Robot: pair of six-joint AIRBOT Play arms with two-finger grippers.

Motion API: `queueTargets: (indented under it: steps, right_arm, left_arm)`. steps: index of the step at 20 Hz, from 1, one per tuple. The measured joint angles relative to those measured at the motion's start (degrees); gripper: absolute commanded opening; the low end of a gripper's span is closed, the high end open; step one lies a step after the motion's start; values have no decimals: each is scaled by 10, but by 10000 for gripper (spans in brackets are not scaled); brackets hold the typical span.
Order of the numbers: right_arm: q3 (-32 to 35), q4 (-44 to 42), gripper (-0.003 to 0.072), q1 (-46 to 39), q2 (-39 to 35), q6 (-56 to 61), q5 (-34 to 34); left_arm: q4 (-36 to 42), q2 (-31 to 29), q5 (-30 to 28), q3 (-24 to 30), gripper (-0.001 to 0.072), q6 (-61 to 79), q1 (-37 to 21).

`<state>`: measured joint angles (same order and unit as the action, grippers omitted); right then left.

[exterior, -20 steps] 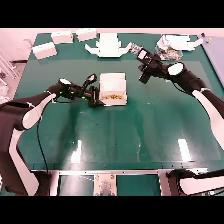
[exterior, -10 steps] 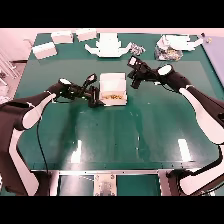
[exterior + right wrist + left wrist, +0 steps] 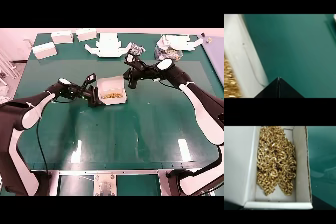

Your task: Fold the box and place the chain.

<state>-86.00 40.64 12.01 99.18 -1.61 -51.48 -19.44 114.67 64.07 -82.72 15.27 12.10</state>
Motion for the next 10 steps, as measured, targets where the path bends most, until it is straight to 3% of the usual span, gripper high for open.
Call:
queueTargets:
  steps: [4, 7, 9, 10]
  right_arm:
    - [-10, 1, 10, 0, -7, 14, -103]
    - [-13, 2, 13, 0, -9, 27, -143]
    - [-13, 4, 216, 0, -10, 34, -159]
    - [-14, 4, 212, 0, -10, 35, -166]
  left_arm:
    - [-1, 0, 0, 0, 487, 0, 0]
    - [-2, 0, 0, 0, 488, 0, 0]
    - [-2, 0, 0, 0, 488, 0, 0]
    - [-2, 0, 0, 0, 488, 0, 0]
